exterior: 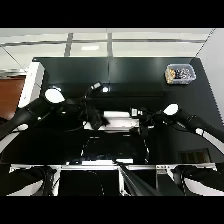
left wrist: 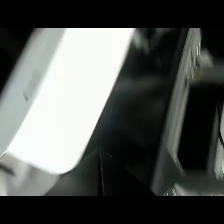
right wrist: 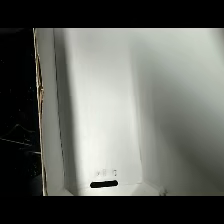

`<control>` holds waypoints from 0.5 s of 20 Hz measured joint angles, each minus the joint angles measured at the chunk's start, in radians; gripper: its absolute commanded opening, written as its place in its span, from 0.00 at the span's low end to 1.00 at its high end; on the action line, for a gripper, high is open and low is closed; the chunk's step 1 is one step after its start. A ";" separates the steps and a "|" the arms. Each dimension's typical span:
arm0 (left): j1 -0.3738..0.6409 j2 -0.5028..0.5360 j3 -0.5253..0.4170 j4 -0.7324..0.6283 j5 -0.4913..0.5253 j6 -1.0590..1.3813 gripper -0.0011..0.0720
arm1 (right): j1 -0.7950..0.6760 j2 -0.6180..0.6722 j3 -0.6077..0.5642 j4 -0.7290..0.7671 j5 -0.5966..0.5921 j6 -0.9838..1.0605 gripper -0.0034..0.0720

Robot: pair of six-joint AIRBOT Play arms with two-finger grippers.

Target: Fold the box and place the chain.

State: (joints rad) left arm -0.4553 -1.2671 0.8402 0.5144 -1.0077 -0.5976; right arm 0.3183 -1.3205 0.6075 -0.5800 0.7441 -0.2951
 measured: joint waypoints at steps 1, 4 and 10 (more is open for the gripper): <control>-0.006 -0.012 0.001 -0.046 0.073 0.024 0.05 | 0.000 0.000 0.000 0.000 0.000 0.000 0.37; -0.013 -0.055 0.009 -0.083 0.257 0.065 0.05 | 0.000 0.000 0.000 0.000 0.001 0.000 0.37; -0.014 -0.180 0.013 -0.020 0.273 0.048 0.05 | 0.000 0.000 0.000 -0.001 0.001 0.000 0.37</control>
